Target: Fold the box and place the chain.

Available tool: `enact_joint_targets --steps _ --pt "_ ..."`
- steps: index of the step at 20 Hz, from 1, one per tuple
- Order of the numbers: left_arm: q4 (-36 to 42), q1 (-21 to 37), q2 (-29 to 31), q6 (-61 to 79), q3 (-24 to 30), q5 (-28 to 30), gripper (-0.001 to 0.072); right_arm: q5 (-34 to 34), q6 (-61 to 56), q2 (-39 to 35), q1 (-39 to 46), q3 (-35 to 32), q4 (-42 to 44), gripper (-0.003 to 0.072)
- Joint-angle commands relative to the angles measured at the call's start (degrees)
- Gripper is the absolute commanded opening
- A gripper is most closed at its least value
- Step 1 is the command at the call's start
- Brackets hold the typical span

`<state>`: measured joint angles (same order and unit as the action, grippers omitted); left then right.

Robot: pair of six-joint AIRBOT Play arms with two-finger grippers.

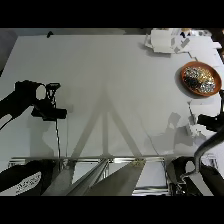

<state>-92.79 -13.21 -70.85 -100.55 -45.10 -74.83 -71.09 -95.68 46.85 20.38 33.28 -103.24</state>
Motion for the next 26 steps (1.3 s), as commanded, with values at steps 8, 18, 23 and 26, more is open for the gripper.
enact_joint_targets --steps 8,18,23,26 --pt "0.00 -0.02 -0.04 0.02 0.11 0.00 0.0008 -0.02 -0.02 0.00 0.04 -0.04 0.02 0.0019" --pt "0.00 -0.02 -0.04 0.02 0.11 0.00 0.0008 7.98 3.43 0.02 0.04 0.66 2.93 0.0018" --pt "0.00 -0.02 -0.04 0.02 0.11 0.00 0.0008 8.31 8.85 7.32 6.71 14.60 -1.27 0.0018" --pt "0.00 -0.02 -0.04 0.02 0.11 0.00 0.0008 5.33 11.21 17.77 14.40 26.01 -1.38 0.0019"
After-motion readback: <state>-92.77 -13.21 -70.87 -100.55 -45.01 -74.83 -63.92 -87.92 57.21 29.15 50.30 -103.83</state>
